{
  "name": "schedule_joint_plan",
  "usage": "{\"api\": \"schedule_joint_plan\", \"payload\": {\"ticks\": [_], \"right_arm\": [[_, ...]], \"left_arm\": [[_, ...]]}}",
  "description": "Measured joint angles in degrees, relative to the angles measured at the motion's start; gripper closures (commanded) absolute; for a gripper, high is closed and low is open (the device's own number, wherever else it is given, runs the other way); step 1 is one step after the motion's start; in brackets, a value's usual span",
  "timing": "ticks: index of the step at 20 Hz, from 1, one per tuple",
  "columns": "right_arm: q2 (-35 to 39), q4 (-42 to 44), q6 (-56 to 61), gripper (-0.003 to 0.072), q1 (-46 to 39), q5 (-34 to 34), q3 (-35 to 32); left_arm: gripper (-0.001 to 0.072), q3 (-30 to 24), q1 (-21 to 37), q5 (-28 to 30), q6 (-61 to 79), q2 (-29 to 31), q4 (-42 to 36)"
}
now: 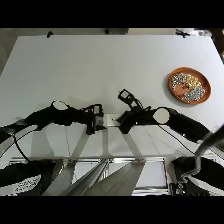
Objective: Fold the box and place the chain.
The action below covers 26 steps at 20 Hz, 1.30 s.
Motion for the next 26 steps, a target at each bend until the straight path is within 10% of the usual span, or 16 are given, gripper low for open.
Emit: {"api": "schedule_joint_plan", "payload": {"ticks": [7,17,24,25,26], "right_arm": [[9.4,-5.3,10.3,0.0678,-3.3,5.6,2.9],[15.7,-33.3,43.9,0.0677,-15.4,40.8,3.3],[15.9,-36.5,50.4,0.0677,-16.3,41.7,2.7],[15.9,-36.7,50.7,0.0677,-16.3,40.9,2.4],[15.9,-36.7,50.9,0.0677,-16.3,40.0,2.2]], "left_arm": [[0.0440,0.0,0.0,0.0,0.1,0.0,0.0],[0.0440,0.0,0.0,0.1,0.1,0.0,0.0],[0.0442,0.0,0.0,0.3,0.0,0.0,-0.6],[0.0457,0.0,0.0,0.3,-0.2,0.0,-0.7],[0.0630,0.0,0.0,0.3,-0.5,0.0,-0.8]]}}
